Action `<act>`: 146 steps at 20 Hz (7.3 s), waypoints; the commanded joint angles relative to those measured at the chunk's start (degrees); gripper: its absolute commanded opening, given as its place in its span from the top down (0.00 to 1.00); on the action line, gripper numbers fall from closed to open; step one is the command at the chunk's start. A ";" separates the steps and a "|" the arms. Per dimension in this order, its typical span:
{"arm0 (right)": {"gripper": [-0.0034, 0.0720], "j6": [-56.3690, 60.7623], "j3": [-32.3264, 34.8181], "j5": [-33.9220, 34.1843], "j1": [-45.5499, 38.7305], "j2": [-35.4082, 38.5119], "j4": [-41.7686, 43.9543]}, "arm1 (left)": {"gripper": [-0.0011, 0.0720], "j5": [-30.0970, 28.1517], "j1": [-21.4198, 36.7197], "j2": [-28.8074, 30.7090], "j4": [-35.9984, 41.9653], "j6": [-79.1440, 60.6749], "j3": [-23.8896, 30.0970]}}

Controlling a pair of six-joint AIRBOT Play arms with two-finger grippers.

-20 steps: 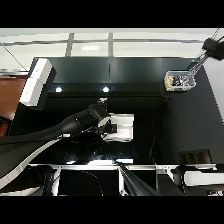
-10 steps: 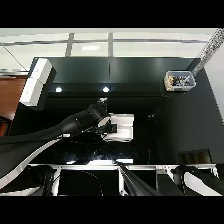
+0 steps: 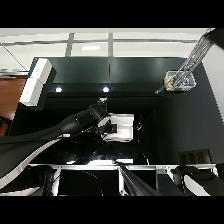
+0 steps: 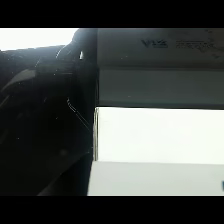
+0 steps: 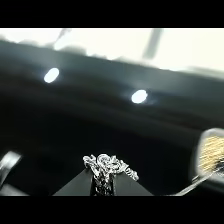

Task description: Fold the box and place the chain.

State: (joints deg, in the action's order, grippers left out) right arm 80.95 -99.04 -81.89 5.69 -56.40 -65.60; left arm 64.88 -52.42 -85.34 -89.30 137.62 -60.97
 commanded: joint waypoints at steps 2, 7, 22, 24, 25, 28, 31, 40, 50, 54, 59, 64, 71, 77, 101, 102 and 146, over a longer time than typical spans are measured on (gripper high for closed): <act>0.94 -4.44 1.57 -6.14 7.74 2.05 1.73 | 0.95 -0.13 0.04 0.00 -0.04 -0.04 0.00; 0.94 -5.38 10.19 -8.87 16.02 4.35 9.16 | 0.95 -0.09 0.02 0.00 -0.02 -0.02 0.00; 0.94 -6.80 34.73 9.66 20.96 4.33 16.00 | 0.95 -0.09 0.04 0.00 -0.02 -0.02 0.00; 0.94 -6.54 38.62 12.68 20.96 4.33 15.39 | 0.95 -0.09 0.02 0.00 -0.02 -0.02 0.00; 0.94 -6.10 40.54 14.01 20.96 4.33 15.43 | 0.95 -0.09 0.04 0.00 -0.04 -0.02 0.00; 0.94 -5.01 46.36 15.54 20.98 4.33 15.91 | 0.95 -0.09 0.04 0.00 -0.02 -0.02 0.00; 0.94 -4.35 51.47 18.78 20.98 4.31 16.15 | 0.95 -0.11 0.04 0.00 -0.02 -0.02 0.00; 0.92 -1.73 58.03 31.63 25.49 -2.69 19.71 | 0.95 -0.11 0.04 0.00 -0.02 -0.02 0.00; 0.52 -0.26 57.48 22.99 4.96 4.59 -5.18 | 0.95 -0.11 0.02 0.00 0.00 -0.02 0.00; 0.43 14.58 61.66 44.70 -2.40 2.51 -17.97 | 0.95 -0.11 0.04 0.00 -0.04 -0.02 0.00; 0.05 17.16 52.92 52.17 -4.50 -15.72 -13.73 | 0.95 -0.11 0.04 0.00 -0.04 -0.04 0.00; 0.05 25.40 39.82 49.27 -4.52 -31.54 -13.46 | 0.95 -0.09 0.02 0.00 -0.02 -0.04 0.00; 0.93 22.88 36.89 44.89 -4.63 -33.70 -12.87 | 0.95 -0.02 0.02 0.00 -0.02 -0.02 0.00; 0.93 12.66 36.92 31.69 -4.57 -14.62 -12.15 | 0.95 0.15 0.04 0.00 -0.02 -0.02 0.00; 0.94 -2.10 45.81 11.02 3.26 21.46 22.27 | 0.95 0.33 0.02 0.00 0.02 -0.02 0.00; 0.94 -2.03 48.41 13.84 5.33 21.42 22.29 | 0.95 0.33 0.02 0.00 0.02 -0.04 0.00; 0.00 -81.96 82.71 41.48 15.87 7.26 24.04 | 0.95 0.20 0.02 0.00 0.04 -0.02 0.00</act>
State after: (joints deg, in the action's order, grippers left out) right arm 12.91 -15.94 -42.44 17.04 -44.73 -44.69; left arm 65.17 -52.42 -85.34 -89.27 137.60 -60.97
